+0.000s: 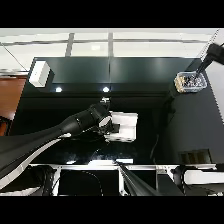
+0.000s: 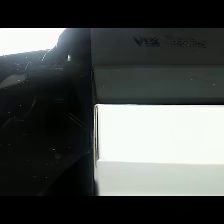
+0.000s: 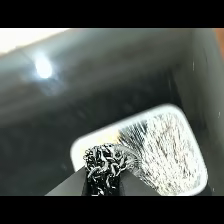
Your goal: Fold the box and place the chain.
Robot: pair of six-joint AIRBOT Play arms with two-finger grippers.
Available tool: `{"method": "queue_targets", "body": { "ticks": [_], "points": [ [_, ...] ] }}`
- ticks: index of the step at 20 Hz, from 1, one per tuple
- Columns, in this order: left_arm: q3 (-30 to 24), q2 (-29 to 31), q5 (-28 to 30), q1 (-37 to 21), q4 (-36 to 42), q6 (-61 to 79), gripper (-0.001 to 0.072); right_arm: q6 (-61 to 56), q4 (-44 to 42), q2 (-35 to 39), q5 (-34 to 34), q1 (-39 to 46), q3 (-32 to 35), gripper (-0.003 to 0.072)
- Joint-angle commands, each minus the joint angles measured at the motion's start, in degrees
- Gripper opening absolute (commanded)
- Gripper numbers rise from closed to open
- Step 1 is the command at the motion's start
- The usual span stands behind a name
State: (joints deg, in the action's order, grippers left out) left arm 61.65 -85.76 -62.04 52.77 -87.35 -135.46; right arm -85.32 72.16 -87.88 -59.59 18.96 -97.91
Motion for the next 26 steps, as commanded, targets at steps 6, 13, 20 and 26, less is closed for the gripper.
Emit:
{"method": "queue_targets", "body": {
  "ticks": [6,13,20,26],
  "points": [
    [0.0,-0.02,0.07,-0.02,-0.04,0.02,0.0024,21.7,-24.85,22.67,-9.18,-0.17,10.71,0.0004],
    [0.0,-0.02,0.46,-0.02,-0.22,0.02,0.0025,22.21,-38.05,38.86,-16.15,-3.34,24.02,0.0003],
    [0.0,-0.02,0.37,-0.02,-0.2,0.02,0.0024,18.69,-38.07,44.46,-23.15,-14.95,39.19,0.0004],
    [0.0,-0.02,0.33,-0.02,-0.2,0.02,0.0025,16.83,-41.13,44.5,-23.69,-20.92,41.07,0.0003]
  ]
}}
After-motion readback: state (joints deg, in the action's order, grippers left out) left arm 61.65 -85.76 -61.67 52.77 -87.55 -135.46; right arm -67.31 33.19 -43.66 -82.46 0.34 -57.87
